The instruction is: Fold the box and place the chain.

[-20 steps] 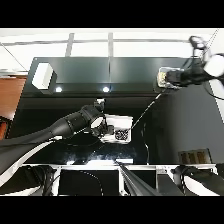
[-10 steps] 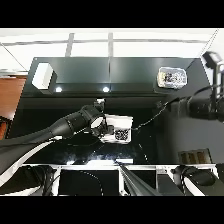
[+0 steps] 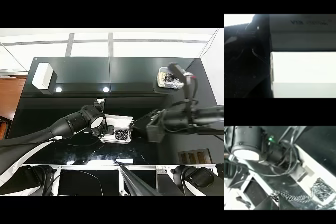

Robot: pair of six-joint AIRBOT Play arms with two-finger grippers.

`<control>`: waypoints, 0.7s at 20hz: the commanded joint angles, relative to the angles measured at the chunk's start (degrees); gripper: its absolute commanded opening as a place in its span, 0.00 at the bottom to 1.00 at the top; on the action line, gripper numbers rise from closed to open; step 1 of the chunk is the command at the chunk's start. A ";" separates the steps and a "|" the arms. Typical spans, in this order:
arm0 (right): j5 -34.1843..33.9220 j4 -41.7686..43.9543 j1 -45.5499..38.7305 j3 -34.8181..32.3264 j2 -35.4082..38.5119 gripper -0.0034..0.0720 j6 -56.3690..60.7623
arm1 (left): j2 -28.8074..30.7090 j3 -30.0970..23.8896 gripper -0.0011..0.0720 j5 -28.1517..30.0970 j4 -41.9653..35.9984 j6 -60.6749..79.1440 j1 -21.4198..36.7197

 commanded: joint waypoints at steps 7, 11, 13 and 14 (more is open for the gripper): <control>-9.49 -4.00 4.63 -7.32 -14.16 0.06 -1.11 | -0.02 0.04 0.05 0.00 0.02 0.00 0.00; -7.85 -4.11 2.45 -7.04 -14.67 0.62 -0.94 | -0.02 0.04 0.05 0.00 0.02 0.00 0.00; -3.02 -4.81 -2.19 -6.99 -12.68 0.66 -2.23 | -0.02 0.04 0.05 -0.02 0.02 0.00 0.00; -0.33 -6.64 -5.03 -6.99 -10.86 0.66 -3.06 | -0.02 0.04 0.05 0.00 0.02 0.00 0.00</control>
